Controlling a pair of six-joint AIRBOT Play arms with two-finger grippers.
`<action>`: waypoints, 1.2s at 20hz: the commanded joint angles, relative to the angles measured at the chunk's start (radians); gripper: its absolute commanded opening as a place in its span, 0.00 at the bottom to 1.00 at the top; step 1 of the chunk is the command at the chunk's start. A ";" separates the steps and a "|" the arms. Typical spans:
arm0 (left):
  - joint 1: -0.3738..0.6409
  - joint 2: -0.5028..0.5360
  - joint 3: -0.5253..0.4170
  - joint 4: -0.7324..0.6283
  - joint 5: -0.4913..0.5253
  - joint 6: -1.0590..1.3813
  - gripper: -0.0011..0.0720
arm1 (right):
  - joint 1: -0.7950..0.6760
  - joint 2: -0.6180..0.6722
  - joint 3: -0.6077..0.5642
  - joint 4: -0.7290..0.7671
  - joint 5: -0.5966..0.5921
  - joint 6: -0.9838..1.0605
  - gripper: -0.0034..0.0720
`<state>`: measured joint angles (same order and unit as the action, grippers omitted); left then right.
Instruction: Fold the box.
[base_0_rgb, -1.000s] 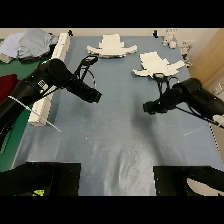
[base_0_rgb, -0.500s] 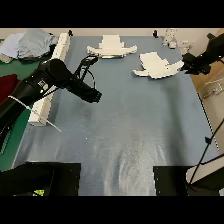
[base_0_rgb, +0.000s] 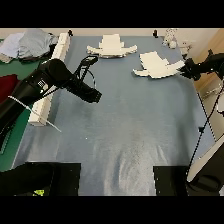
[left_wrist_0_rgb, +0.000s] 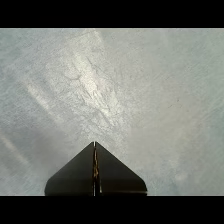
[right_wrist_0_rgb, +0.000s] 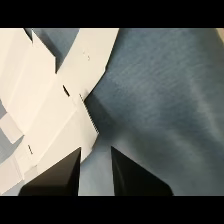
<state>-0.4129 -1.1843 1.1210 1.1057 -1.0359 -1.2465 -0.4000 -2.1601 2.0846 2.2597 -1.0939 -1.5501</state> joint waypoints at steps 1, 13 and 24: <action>0.001 0.000 0.001 0.000 0.000 0.000 0.03 | 0.006 -0.039 0.010 0.055 0.099 -0.023 0.43; 0.001 0.000 0.001 0.000 0.000 0.000 0.03 | 0.022 -0.040 0.010 0.175 0.056 -0.075 0.04; 0.001 0.000 0.001 0.000 0.000 0.000 0.03 | 0.096 0.380 -0.419 0.050 -0.063 -0.100 0.03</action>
<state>-0.4126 -1.1839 1.1210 1.1057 -1.0367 -1.2465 -0.3347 -1.9251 1.8416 2.3478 -1.1397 -1.6482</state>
